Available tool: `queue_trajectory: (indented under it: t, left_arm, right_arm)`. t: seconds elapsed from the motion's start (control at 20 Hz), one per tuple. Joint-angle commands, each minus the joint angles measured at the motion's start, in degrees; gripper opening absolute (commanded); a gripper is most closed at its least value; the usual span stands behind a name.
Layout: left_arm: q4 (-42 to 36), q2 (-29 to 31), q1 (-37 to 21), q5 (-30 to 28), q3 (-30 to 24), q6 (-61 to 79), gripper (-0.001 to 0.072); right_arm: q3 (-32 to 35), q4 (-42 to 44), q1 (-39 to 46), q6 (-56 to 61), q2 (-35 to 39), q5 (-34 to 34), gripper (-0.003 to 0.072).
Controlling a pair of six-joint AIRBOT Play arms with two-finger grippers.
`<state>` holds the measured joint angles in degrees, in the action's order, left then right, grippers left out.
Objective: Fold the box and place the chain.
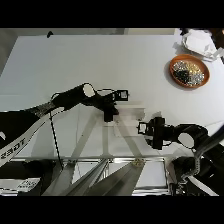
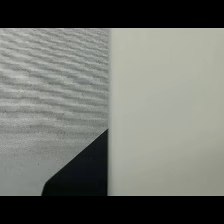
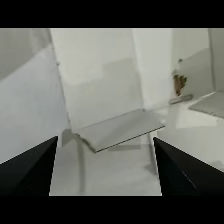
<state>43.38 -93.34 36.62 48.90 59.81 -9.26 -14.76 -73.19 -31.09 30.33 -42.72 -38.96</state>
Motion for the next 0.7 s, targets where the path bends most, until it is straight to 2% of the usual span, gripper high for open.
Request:
queue_trajectory:
  t: [0.0,0.3,0.55,0.65]
  left_arm:
    - [0.00,-0.04,0.02,0.20,0.02,0.00,0.0012]
    - [0.00,-0.04,0.02,0.17,0.02,0.00,0.0012]
    - [0.00,-0.04,0.02,0.17,0.02,0.00,0.0012]
    - [0.00,-0.04,0.02,0.22,0.02,0.00,0.0012]
  right_arm:
    - [1.70,-0.31,-1.29,-1.25,-0.02,8.98,0.0668]
    - [1.68,-0.31,-1.29,-0.20,-0.02,14.51,0.0660]
    - [1.11,1.42,1.01,-1.60,-0.02,13.68,0.0661]
    - [0.63,1.90,3.37,-6.21,-0.02,12.31,0.0661]
